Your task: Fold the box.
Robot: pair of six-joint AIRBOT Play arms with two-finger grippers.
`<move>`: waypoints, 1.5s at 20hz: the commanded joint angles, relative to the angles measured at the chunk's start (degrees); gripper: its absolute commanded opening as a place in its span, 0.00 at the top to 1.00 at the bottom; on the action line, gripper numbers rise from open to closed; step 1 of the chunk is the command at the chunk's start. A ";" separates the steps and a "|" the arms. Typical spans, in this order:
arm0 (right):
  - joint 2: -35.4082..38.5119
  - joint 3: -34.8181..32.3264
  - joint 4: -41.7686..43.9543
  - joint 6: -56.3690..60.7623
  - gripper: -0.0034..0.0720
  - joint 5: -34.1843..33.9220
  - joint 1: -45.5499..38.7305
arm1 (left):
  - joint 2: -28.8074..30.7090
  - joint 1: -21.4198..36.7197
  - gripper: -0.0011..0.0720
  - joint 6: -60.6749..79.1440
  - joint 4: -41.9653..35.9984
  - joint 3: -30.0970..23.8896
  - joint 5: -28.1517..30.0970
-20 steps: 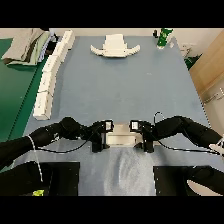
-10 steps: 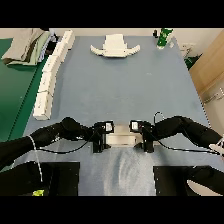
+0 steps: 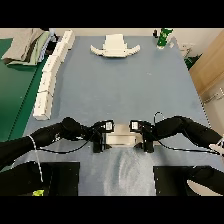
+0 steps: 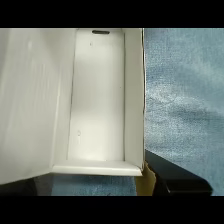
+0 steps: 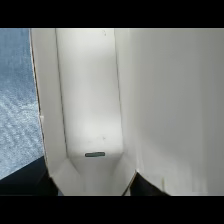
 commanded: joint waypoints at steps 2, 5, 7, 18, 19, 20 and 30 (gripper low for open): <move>-0.04 0.04 0.02 0.00 0.28 0.00 0.04 | 0.59 1.01 0.02 -0.57 0.13 -0.59 1.05; -0.04 0.04 0.02 0.00 0.28 0.00 0.04 | 0.94 1.29 0.02 -0.55 0.50 -0.92 0.94; -0.04 0.04 0.02 0.00 0.28 0.00 0.04 | 0.94 1.25 0.02 -0.55 0.92 -0.90 0.83; -0.04 0.04 0.02 0.02 0.28 0.00 0.04 | 0.81 -0.37 0.02 0.13 1.53 -0.74 0.52; -0.02 0.04 0.02 0.00 0.28 0.02 0.04 | 0.81 -0.37 0.11 0.15 1.53 -0.74 0.46; -0.04 0.04 0.02 0.02 0.28 0.00 0.04 | 0.81 -0.37 0.10 0.17 1.55 -0.74 0.39; -0.04 0.04 0.02 0.00 0.28 0.00 0.04 | 0.81 -0.37 0.40 -0.11 1.53 -0.74 0.46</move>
